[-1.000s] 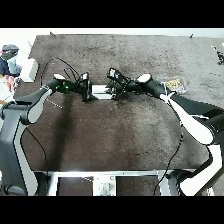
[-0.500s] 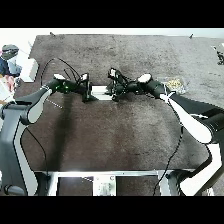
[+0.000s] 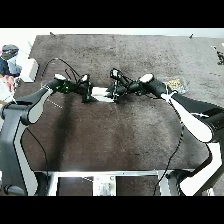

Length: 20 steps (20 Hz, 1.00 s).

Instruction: Fold the box and place the chain.

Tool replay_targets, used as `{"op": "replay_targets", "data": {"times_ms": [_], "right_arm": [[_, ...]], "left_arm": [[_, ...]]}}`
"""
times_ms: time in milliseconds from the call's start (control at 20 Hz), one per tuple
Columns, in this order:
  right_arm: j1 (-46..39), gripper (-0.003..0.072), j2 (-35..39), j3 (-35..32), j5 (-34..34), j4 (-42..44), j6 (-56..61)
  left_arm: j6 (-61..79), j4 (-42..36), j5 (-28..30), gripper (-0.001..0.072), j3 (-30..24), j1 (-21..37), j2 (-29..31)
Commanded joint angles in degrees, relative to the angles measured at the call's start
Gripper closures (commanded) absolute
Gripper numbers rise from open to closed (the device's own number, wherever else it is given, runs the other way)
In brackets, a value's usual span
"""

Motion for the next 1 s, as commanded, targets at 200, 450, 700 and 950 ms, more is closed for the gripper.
{"op": "replay_targets", "data": {"times_ms": [200, 450, 700, 950], "right_arm": [[-0.92, 0.0213, 0.00, 3.85, 5.81, 5.64, 0.11], [-2.45, 0.0569, 0.04, 3.93, 5.79, 10.86, 3.17], [-3.15, 0.0674, -0.09, 1.88, 5.14, 10.80, 10.14], [-3.10, 0.0674, -3.58, 1.70, 5.11, 10.56, 16.31]], "left_arm": [[-0.07, -0.13, 0.39, 0.0481, 0.02, 0.11, -0.02], [-0.07, -0.13, 0.39, 0.0481, 0.00, 0.11, -0.04], [-0.07, -0.13, 0.42, 0.0481, 0.00, 0.11, -0.04], [-0.07, -0.13, 0.39, 0.0480, 0.00, 0.11, -0.02]]}}
